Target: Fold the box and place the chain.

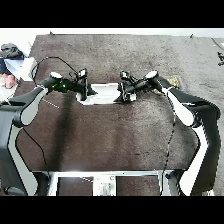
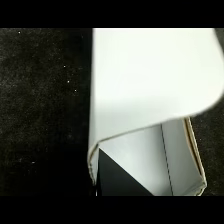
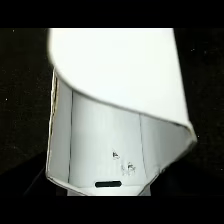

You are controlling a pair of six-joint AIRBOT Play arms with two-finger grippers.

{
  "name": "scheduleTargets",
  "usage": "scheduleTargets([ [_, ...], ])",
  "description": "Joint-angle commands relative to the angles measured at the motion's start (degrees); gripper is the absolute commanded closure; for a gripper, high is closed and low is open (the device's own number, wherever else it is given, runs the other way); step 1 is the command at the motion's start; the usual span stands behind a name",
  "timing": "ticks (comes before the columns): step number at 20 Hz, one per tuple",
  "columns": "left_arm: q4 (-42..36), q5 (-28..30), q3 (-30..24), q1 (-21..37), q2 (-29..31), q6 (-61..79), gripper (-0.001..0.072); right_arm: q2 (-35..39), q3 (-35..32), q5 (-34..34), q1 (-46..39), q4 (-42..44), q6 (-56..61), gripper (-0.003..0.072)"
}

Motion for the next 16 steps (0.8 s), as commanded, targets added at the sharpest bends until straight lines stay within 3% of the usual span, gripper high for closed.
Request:
scheduleTargets([
  [1, 0.0, 0.04, -0.02, 0.0, 0.02, 0.0, 0.0698, -0.15, 0.04, -1.25, 0.37, -0.24, -0.72, 0.0103],
  [16, 0.0, 0.04, -0.02, 0.0, 0.02, 0.0, 0.0698, -1.11, 0.04, -1.66, 0.59, -1.29, -1.18, 0.0105],
])
